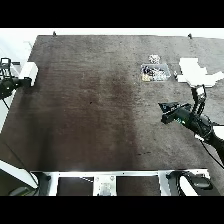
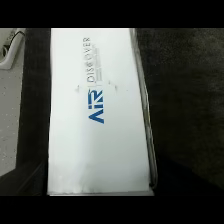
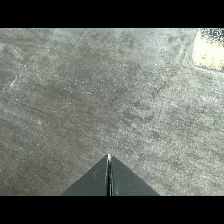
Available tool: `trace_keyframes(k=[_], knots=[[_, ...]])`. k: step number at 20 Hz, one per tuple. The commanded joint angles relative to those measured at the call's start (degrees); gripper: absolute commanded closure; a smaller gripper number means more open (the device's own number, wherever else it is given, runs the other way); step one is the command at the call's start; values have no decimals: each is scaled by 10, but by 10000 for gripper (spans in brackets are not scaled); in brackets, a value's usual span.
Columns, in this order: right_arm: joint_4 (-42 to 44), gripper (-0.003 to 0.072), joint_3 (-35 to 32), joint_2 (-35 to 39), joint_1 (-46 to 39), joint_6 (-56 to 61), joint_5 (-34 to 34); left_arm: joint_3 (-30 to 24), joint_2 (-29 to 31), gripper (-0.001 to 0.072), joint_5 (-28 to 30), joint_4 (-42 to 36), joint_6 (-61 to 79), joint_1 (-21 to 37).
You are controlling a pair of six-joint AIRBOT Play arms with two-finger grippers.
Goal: Fold the box and place the chain.
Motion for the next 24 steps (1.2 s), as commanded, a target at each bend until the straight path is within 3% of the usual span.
trace_keyframes(k=[1, 2, 4, 6, 9, 14, 15, 16, 17, 20, 24], knots=[[14, 672, 0, 0, 0, 0, 0, 0, -1, 4, 18, -1, -2, 0], [14, 672, 0, 0, 0, 0, 0, 0, -1, 3, 18, -1, -1, 0], [14, 590, 0, 0, 0, 0, 0, 1, 0, -5, 18, 0, -1, 0], [14, 588, 0, 0, 0, 0, 0, 1, 7, -6, 18, 0, -1, 0], [14, 408, 0, 0, 0, 0, 0, 2, 26, -6, -12, 2, -1, 0], [14, 422, 0, 1, 0, 0, 0, 2, 101, 10, -62, 4, 6, 0], [14, 503, 0, 1, 0, 0, 0, 2, 122, 256, -75, 4, 5, 0], [14, 606, 0, 1, 0, 0, 0, 2, 143, 634, -96, 4, 10, 0], [14, 669, 0, 2, 0, -1, -2, 2, 166, 691, -133, 1, 28, 0], [14, 674, 0, 7, 0, -3, -26, -5, 228, 696, -214, -40, 57, 0], [14, 675, 0, 45, 0, -3, -82, -114, 361, 697, -227, -173, 151, 0]])
